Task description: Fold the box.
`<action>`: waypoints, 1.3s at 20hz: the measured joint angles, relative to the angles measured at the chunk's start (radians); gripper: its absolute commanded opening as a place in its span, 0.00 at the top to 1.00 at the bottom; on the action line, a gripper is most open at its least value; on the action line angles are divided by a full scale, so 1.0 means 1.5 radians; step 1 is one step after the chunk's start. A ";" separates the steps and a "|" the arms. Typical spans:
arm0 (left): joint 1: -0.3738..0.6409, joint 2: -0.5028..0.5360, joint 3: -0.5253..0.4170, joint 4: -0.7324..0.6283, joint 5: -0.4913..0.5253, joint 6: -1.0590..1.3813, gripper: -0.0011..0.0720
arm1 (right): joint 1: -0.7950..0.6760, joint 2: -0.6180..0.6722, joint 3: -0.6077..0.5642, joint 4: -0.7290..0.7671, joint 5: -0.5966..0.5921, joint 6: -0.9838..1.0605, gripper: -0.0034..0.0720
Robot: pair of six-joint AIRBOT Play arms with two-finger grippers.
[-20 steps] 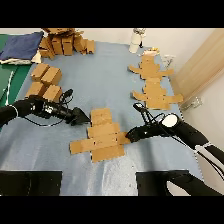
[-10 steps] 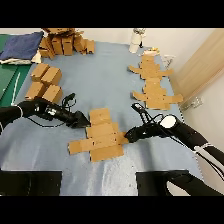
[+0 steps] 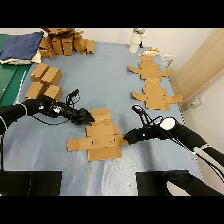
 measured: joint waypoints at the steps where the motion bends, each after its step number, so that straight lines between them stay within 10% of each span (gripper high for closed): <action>1: -0.004 0.000 0.001 -0.001 0.000 0.002 0.51 | 0.000 0.000 -0.001 0.001 0.000 0.000 0.95; 4: -0.014 0.000 0.003 -0.005 0.001 0.006 0.51 | 0.000 0.000 -0.001 0.002 0.000 0.000 0.95; 6: -0.017 0.000 0.003 -0.005 0.001 0.009 0.77 | 0.000 0.000 -0.001 0.003 0.000 0.000 0.95; 10: -0.019 0.000 0.003 -0.007 -0.005 0.026 0.85 | 0.000 0.000 -0.001 0.003 0.000 0.000 0.95; 26: -0.020 0.000 0.004 -0.012 -0.030 0.119 0.80 | 0.001 -0.002 -0.001 0.003 -0.005 0.000 0.95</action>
